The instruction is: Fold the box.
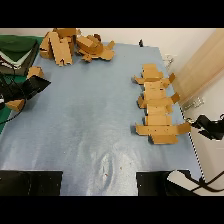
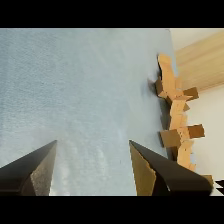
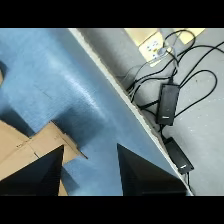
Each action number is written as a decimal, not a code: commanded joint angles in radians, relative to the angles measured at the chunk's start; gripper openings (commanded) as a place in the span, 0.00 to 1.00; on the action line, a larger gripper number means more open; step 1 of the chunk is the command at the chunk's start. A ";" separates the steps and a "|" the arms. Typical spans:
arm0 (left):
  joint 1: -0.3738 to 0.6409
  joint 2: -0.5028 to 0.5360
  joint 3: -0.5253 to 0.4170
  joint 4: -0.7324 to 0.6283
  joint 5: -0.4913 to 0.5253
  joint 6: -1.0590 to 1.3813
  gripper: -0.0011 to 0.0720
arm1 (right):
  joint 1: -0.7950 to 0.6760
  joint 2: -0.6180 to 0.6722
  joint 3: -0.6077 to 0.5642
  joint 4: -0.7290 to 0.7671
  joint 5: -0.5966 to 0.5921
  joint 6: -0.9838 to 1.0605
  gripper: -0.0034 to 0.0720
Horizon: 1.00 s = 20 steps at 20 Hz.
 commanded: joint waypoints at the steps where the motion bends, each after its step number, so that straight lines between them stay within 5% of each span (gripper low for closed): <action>1: 0.000 0.000 0.001 0.002 -0.008 0.000 0.97 | -0.011 -0.132 0.021 0.111 0.043 -0.224 0.74; 8: 0.000 0.000 0.001 -0.002 -0.012 -0.001 0.97 | -0.002 -0.194 0.037 0.185 0.031 -0.343 0.69; 9: 0.000 0.000 0.001 -0.002 -0.016 -0.001 0.97 | 0.010 -0.206 0.037 0.241 0.038 -0.373 0.54; 11: 0.000 0.000 0.001 -0.002 -0.023 -0.001 0.97 | 0.052 -0.227 0.037 0.314 0.050 -0.385 0.43; 12: 0.000 0.000 0.001 -0.002 -0.031 -0.001 0.97 | 0.081 -0.235 0.037 0.317 0.061 -0.384 0.24; 14: 0.000 0.000 0.001 -0.002 -0.039 -0.001 0.97 | 0.140 -0.241 0.037 0.306 0.100 -0.369 0.06; 20: 0.000 0.000 0.001 0.003 -0.077 0.043 0.97 | 0.222 -0.140 0.031 0.282 0.280 -0.262 0.05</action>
